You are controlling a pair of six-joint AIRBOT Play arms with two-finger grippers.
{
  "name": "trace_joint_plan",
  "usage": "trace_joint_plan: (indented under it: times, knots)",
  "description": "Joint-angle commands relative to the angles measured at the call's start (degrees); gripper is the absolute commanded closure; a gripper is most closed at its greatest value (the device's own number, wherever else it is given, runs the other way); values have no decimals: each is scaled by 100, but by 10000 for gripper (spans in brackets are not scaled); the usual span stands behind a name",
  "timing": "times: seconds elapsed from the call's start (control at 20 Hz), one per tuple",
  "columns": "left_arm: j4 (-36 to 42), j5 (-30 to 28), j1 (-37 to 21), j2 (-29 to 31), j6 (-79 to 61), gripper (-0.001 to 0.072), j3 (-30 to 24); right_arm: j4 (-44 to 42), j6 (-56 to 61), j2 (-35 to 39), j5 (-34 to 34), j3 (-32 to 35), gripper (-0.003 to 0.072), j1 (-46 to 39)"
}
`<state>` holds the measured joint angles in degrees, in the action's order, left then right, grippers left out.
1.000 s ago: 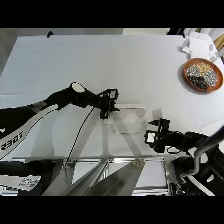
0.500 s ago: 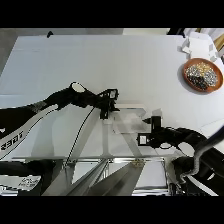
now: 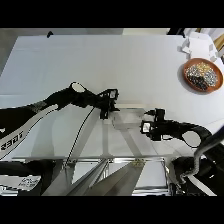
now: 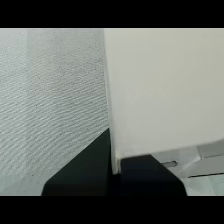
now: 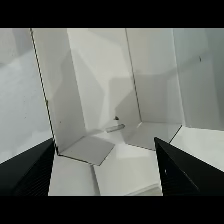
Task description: Fold the box and place the chain.
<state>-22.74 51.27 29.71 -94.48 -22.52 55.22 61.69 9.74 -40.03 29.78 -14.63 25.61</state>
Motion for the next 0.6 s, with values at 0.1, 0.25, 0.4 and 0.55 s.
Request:
trace_joint_plan:
  times: [0.1,0.25,0.4,0.55]
  knots:
    - [-2,-2,2,0,0,697,2,-831,-772,-402,280,-291,41,-529]
    - [-2,-2,2,0,0,697,2,-1742,-1912,-595,470,-404,35,-800]
    - [-2,-2,2,0,0,697,4,-2140,-2511,-826,857,-446,36,-1126]
    - [-2,-2,2,0,0,697,2,-2205,-2509,-1005,1128,-452,36,-1344]
